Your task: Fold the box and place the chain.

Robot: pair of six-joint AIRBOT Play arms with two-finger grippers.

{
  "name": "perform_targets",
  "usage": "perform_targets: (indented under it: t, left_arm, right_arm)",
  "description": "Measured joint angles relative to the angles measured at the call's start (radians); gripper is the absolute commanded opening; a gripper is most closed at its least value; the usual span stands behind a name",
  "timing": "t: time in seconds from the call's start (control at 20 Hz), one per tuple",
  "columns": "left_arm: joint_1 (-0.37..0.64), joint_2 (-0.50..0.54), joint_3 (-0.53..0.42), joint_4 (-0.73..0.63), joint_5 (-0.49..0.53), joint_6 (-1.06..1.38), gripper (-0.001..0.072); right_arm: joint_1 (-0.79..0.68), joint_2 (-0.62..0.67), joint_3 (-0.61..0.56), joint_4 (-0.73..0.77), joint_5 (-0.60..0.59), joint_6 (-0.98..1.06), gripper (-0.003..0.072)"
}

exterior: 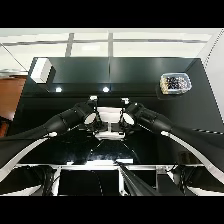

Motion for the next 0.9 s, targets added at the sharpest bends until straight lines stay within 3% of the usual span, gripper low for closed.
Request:
perform_targets:
  t: [0.05, 0.2, 0.25, 0.3, 0.7, 0.75, 0.8, 0.9]
  left_arm:
    - [0.0, 0.0, 0.0, 0.0, 0.0, 0.0, 0.0031]
    - [0.0, 0.0, 0.0, 0.0, 0.0, 0.0, 0.0032]
    - [0.0, 0.0, 0.0, 0.0, 0.0, 0.0, 0.0031]
    - [0.0, 0.0, 0.0, 0.001, 0.0, 0.0, 0.0031]
    - [0.0, 0.0, 0.0, 0.0, -0.001, -0.001, 0.0031]
    - [0.0, 0.0, 0.0, 0.0, -0.001, 0.0, 0.0031]
    - [0.0, 0.0, 0.0, 0.0, -0.001, 0.0, 0.0032]
    - [0.0, 0.0, 0.0, 0.002, -0.002, 0.007, 0.0032]
  right_arm:
    - [0.0, 0.0, 0.0, 0.0, -0.003, 0.002, 0.0132]
    - [0.0, 0.0, 0.0, 0.0, -0.008, 0.008, 0.0122]
    - [0.0, 0.0, 0.0, 0.001, -0.009, 0.008, 0.0053]
    - [0.0, 0.0, 0.0, 0.001, -0.012, 0.01, 0.0033]
    - [0.0, 0.0, 0.0, 0.003, -0.018, 0.009, 0.0037]
    - [0.0, 0.0, 0.001, 0.004, -0.018, 0.008, 0.0045]
    - [0.0, 0.0, 0.002, 0.003, -0.018, 0.006, 0.0205]
    - [0.0, 0.0, 0.008, 0.004, -0.02, -0.002, 0.0215]
